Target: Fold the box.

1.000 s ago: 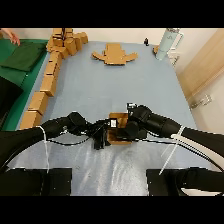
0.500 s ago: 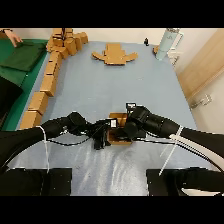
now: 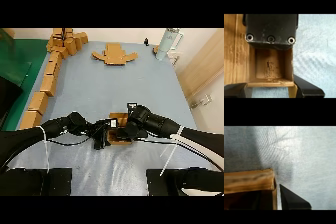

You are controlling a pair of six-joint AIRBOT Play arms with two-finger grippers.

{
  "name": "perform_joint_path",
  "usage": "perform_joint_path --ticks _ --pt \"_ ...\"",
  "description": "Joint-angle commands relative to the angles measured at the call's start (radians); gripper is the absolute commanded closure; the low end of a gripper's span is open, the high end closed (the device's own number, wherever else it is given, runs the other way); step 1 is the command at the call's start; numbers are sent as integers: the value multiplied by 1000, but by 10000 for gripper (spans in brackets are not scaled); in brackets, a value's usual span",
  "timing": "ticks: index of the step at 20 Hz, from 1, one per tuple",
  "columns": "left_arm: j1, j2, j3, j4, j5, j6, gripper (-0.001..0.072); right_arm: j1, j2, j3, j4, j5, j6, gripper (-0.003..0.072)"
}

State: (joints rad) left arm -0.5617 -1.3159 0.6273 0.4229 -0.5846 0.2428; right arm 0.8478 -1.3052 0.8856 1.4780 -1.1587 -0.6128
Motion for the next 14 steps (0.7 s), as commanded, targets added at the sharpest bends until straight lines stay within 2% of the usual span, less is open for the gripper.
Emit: perform_joint_path --ticks 1,2,3,6,7,10,11,12,13,14 --pt "0 0 1 0 0 0 244 0 -17 0 0 0 3 333" --pt "0 0 1 0 0 0 244 -1 -23 0 0 -1 3 333" --pt "0 0 1 0 0 0 244 -1 -26 0 0 -1 3 376" --pt "0 0 1 0 0 0 244 0 -26 0 0 -1 3 656" --pt "0 0 1 0 0 0 244 0 -26 0 0 -1 3 681" --pt "0 0 1 0 0 0 244 0 -26 0 -1 1 2 681" --pt "0 0 1 0 0 0 244 0 -26 0 -1 3 3 611" --pt "0 0 1 0 0 0 244 0 -25 0 -1 3 2 360" --pt "0 0 1 0 0 0 244 -1 -23 0 0 2 -7 283" --pt "0 0 1 0 0 0 244 0 -17 0 5 2 -14 282"
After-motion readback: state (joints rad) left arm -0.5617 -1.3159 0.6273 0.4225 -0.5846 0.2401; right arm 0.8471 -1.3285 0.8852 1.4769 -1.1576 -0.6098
